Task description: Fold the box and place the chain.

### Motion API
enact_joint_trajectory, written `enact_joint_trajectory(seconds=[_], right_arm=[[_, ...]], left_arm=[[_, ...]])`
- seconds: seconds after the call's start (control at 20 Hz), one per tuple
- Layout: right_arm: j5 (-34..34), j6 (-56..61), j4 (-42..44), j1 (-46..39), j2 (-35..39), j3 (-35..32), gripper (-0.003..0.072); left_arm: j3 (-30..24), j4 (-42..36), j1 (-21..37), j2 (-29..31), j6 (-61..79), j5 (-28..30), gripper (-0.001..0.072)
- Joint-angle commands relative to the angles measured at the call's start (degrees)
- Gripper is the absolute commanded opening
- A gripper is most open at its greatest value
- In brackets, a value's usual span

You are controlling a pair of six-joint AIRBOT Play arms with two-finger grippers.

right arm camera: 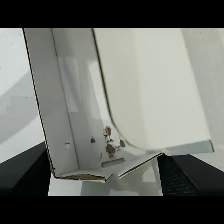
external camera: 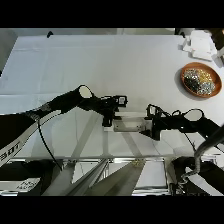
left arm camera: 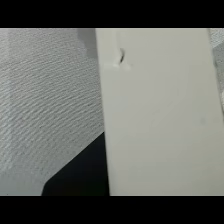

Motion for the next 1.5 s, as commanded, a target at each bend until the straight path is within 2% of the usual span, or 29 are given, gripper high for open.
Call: enact_joint_trajectory(seconds=[0.0, 0.3, 0.75, 1.05, 1.1, 1.25, 1.3, 1.45], right_arm=[[0.2, -2.0, 1.6, -0.3, -0.6, 0.0, 0.0692], [-0.2, -5.4, 2.3, -0.3, -4.3, 0.0, 0.0691], [-4.5, -7.1, 2.5, 2.6, -6.9, 0.0, 0.0678], [-6.0, -9.9, 2.4, 2.6, -8.8, 0.0, 0.0632], [-6.0, -10.1, 2.4, 2.6, -8.8, 0.0, 0.0585], [-6.1, -10.9, 2.5, 2.6, -8.8, 0.0, 0.0569], [-6.1, -10.9, 2.6, 2.6, -8.8, 0.0, 0.0542], [-6.1, -11.0, 2.7, 2.6, -8.8, 0.0, 0.0537]], left_arm=[[0.0, 0.0, 0.0, 0.0, 0.0, 0.0, 0.0011], [0.0, 0.0, 0.0, 0.0, 0.0, 0.0, 0.0011], [0.0, 0.0, 0.0, 0.0, 0.0, 0.0, 0.0011], [0.0, 0.0, 0.0, 0.0, 0.0, 0.0, 0.0011], [0.0, 0.0, 0.0, 0.0, 0.0, 0.0, 0.0011], [0.0, 0.0, 0.0, 0.0, 0.0, 0.0, 0.0011], [0.0, 0.0, 0.0, 0.0, 0.0, 0.0, 0.0011], [0.0, 0.0, 0.0, 0.0, 0.0, 0.0, 0.0011]])
